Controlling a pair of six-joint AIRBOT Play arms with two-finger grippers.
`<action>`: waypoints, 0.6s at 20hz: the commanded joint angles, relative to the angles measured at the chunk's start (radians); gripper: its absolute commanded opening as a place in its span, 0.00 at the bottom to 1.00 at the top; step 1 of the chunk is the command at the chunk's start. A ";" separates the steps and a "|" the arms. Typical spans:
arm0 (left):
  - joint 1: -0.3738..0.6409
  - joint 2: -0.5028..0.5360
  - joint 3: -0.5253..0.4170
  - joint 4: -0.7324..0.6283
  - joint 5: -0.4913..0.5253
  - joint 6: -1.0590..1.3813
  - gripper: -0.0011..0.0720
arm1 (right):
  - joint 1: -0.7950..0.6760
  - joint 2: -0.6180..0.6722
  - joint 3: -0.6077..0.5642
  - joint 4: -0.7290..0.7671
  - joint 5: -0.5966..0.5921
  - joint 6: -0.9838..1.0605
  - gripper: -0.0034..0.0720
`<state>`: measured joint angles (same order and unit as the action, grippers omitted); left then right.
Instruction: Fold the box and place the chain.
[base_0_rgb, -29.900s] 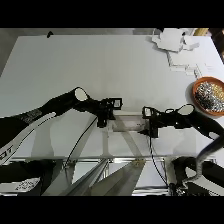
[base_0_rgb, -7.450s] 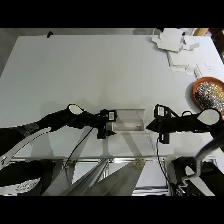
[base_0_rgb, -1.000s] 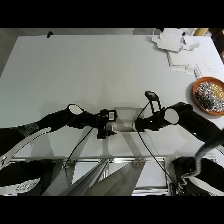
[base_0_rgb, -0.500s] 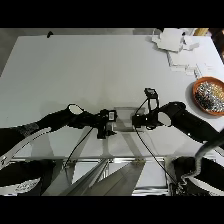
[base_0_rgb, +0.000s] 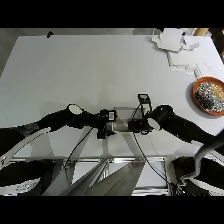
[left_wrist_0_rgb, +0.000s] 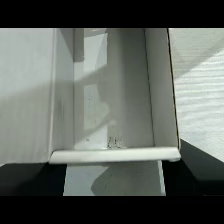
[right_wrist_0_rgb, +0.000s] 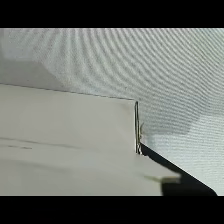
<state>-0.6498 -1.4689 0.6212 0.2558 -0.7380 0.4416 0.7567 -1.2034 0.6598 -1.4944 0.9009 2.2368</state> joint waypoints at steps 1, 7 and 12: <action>0.000 0.000 0.000 -0.001 0.001 0.000 0.47 | 0.013 -0.009 0.001 -0.013 0.004 0.017 0.32; 0.000 0.000 0.000 -0.001 0.001 0.000 0.47 | 0.013 -0.009 0.001 -0.013 0.007 0.013 0.08; 0.000 0.000 0.000 -0.001 0.001 0.000 0.47 | 0.013 0.005 0.001 -0.055 0.007 0.006 0.30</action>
